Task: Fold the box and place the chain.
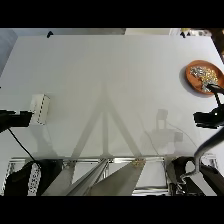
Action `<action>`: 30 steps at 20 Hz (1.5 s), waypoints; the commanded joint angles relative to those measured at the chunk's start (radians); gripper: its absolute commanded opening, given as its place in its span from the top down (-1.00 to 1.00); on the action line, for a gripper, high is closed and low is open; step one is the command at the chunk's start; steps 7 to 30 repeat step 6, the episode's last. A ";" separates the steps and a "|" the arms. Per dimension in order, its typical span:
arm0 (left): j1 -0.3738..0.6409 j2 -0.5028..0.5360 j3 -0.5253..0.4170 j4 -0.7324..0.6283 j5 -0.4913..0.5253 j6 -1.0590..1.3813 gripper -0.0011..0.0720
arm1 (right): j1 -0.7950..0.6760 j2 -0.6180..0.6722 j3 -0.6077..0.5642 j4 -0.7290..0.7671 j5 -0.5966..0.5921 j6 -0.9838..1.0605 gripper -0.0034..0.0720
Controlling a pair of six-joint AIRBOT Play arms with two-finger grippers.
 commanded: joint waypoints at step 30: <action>-0.001 0.018 -0.005 -0.026 -0.013 -0.002 -0.94 | 0.000 0.000 0.001 0.000 0.000 0.000 0.86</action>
